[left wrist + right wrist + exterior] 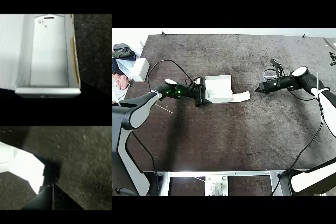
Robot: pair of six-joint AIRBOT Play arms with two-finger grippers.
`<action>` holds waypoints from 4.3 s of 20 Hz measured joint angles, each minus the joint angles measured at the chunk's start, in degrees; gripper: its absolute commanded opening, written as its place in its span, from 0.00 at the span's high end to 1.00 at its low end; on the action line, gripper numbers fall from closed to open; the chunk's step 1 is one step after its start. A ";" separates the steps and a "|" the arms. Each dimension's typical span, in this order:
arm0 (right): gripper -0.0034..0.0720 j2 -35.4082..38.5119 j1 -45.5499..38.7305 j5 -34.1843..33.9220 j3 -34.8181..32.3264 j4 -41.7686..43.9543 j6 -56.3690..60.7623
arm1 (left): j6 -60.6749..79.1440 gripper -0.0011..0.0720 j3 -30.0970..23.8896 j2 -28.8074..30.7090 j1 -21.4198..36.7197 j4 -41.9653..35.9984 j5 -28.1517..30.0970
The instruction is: Fold the box and place the chain.
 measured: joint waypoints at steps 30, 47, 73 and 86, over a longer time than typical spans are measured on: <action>0.43 -6.99 12.17 8.17 6.99 15.32 1.36 | 0.02 0.41 0.00 0.00 0.00 0.00 0.00; 0.43 -10.03 23.12 4.68 18.99 -13.60 21.27 | -0.02 0.41 0.00 0.00 0.07 0.00 0.00; 0.51 -15.80 34.97 7.87 29.20 -49.79 59.21 | 0.00 0.41 0.00 0.00 0.00 -0.02 -0.02; 0.92 -17.35 35.08 8.76 29.27 -50.90 62.82 | -0.07 0.41 0.00 0.00 0.00 -0.09 0.02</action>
